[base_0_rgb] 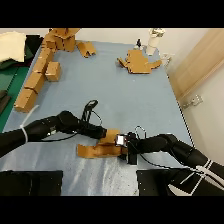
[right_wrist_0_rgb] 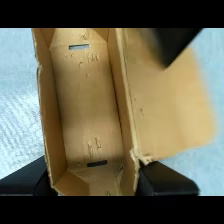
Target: Fold the box.
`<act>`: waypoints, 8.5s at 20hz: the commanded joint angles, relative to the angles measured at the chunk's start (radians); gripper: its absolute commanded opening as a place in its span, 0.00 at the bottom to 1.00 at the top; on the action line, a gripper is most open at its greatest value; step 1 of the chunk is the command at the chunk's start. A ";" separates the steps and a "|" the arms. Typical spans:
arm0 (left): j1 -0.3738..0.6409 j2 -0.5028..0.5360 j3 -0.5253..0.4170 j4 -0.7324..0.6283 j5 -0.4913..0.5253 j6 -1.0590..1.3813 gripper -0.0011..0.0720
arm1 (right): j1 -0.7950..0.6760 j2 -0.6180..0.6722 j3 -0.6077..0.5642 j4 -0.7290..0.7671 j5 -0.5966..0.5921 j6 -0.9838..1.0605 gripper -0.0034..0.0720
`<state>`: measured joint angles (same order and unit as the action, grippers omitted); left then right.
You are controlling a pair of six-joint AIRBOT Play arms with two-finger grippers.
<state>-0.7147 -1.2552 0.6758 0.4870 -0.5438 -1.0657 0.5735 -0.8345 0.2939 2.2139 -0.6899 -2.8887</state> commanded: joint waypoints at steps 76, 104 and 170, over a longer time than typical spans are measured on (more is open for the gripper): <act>-0.251 0.301 -0.211 0.384 0.066 0.567 0.06 | 0.000 0.000 0.000 -0.004 -0.002 0.001 0.72; -0.012 0.342 -0.280 0.413 -0.171 -0.693 0.03 | 0.000 0.000 0.000 -0.004 -0.002 0.001 0.72; -0.284 -0.010 0.167 0.697 -0.278 -1.078 0.68 | 0.000 0.000 0.000 -0.004 -0.002 0.001 0.72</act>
<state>-0.9764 -1.2236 0.8040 1.0966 -0.7662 -2.0464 0.5735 -0.8345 0.2939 2.2127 -0.6930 -2.8880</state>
